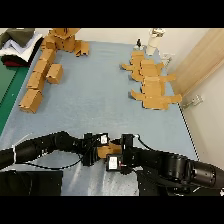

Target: Fold the box.

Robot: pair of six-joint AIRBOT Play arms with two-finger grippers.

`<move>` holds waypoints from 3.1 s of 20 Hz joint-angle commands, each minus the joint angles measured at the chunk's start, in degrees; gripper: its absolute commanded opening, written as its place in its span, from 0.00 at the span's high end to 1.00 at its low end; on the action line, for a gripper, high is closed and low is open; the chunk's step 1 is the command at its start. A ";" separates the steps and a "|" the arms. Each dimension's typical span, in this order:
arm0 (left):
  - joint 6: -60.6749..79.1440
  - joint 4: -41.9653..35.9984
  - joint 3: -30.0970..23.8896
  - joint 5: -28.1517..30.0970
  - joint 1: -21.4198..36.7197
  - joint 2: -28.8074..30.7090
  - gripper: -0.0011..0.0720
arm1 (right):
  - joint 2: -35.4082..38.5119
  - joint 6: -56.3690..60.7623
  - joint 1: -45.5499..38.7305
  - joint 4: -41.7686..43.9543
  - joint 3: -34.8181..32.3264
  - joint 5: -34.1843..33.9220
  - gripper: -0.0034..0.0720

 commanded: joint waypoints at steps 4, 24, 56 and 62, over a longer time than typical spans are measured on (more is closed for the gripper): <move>0.00 0.02 -0.02 0.02 0.07 -0.02 0.42 | -2.12 0.22 0.04 -1.66 0.02 0.39 0.29; 0.00 0.02 -0.02 0.02 0.07 -0.02 0.42 | -5.64 -0.39 0.20 2.10 0.04 0.90 0.25; 0.00 0.02 -0.02 0.00 0.07 -0.02 0.42 | -12.00 -3.50 0.52 5.07 4.17 -2.01 0.61; 0.00 0.02 -0.02 0.02 0.07 -0.02 0.42 | -3.96 0.04 1.55 4.37 5.25 -8.02 0.60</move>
